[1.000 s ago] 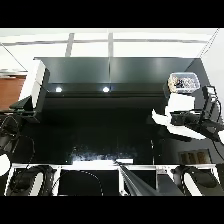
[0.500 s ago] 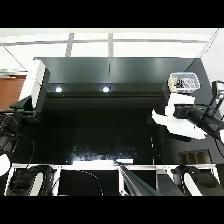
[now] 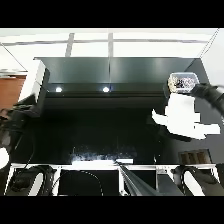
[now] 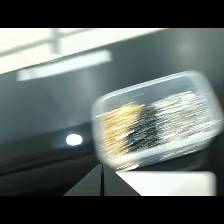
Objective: Fold the box and place the chain.
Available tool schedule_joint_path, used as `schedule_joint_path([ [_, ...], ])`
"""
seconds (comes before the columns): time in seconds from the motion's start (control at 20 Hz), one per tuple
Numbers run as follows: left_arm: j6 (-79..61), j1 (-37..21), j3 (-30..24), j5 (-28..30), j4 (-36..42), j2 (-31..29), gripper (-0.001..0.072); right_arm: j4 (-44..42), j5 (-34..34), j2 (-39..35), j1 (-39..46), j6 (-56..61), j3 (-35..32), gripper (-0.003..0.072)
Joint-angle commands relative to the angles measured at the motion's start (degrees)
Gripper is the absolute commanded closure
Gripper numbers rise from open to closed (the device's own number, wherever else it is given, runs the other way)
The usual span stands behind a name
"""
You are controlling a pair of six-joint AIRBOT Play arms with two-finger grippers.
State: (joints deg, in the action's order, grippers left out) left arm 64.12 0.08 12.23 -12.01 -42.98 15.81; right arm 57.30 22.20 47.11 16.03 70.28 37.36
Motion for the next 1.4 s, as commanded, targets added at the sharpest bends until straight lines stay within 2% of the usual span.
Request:
schedule_joint_path([
  [0.0, -3.26, 1.92, 5.99, -16.0, 1.09, 11.45, 0.068, 7.87, 18.82, 15.85, 13.22, 3.52, 18.03, 0.0674],
  [0.05, -3.17, 1.95, 9.97, -22.29, -4.48, 15.69, 0.068, 12.13, 23.37, 18.82, 17.11, 8.63, 22.08, 0.0672],
  [0.1, -1.31, 1.95, 14.58, -29.24, -11.65, 20.06, 0.0622, 16.39, 27.26, 20.85, 21.09, 13.35, 24.87, 0.061],
  [0.15, 0.9, 1.95, 18.51, -34.84, -17.27, 23.61, 0.0202, 19.5, 30.18, 22.05, 25.07, 15.87, 26.21, 0.0334],
  [0.2, 5.31, 1.88, 22.03, -39.04, -21.75, 26.82, -0.0008, 21.07, 32.68, 22.67, 29.24, 15.82, 26.25, 0.0036],
  [0.25, 8.39, 1.77, 24.39, -41.62, -24.87, 29.03, -0.0008, 21.84, 35.65, 23.56, 33.0, 14.64, 26.25, 0.0024],
  [0.35, 10.99, 1.75, 26.84, -42.42, -26.64, 31.67, -0.0007, 18.08, 41.05, 25.86, 38.56, 10.29, 26.23, 0.0024],
  [0.5, 14.8, 1.73, 26.86, -40.79, -26.4, 32.28, -0.0006, 2.25, 46.47, 28.87, 42.03, -2.29, 26.23, 0.0025],
  [0.6, 14.78, 1.73, 26.86, -42.64, -26.43, 32.28, -0.0005, 2.38, 52.61, 31.95, 42.07, -4.39, 26.23, 0.0026],
  [0.65, 14.78, 1.73, 26.86, -43.5, -26.45, 32.28, -0.0005, 4.42, 57.48, 34.25, 42.05, -6.19, 26.23, 0.0027],
  [0.7, 14.78, 1.75, 26.86, -44.24, -26.4, 32.28, -0.0004, 5.97, 59.34, 36.13, 42.07, -6.27, 25.92, 0.0043],
  [0.85, 14.78, 1.75, 26.86, -46.01, -25.07, 32.28, -0.0004, 4.96, 58.86, 40.17, 42.05, -6.99, 25.83, 0.0058],
  [1.05, 14.78, 1.75, 26.86, -45.77, -24.9, 32.28, -0.0004, 2.34, 65.16, 45.38, 42.05, -11.89, 25.88, 0.0058],
  [1.15, 14.8, 1.73, 26.84, -45.75, -23.65, 32.28, -0.0003, 0.17, 66.05, 46.88, 42.05, -14.23, 25.88, 0.0241],
  [1.2, 14.78, 1.75, 26.84, -45.55, -22.47, 32.3, -0.0003, -1.05, 66.03, 46.88, 42.05, -15.52, 25.99, 0.0259],
  [1.25, 14.75, 1.75, 26.84, -45.46, -21.49, 32.35, -0.0002, -1.92, 66.07, 46.88, 42.05, -15.98, 26.51, 0.0343],
  [1.35, 14.75, 1.75, 26.69, -45.55, -20.87, 32.41, 0.0003, -2.82, 66.69, 46.88, 42.03, -16.37, 27.69, 0.0583],
])
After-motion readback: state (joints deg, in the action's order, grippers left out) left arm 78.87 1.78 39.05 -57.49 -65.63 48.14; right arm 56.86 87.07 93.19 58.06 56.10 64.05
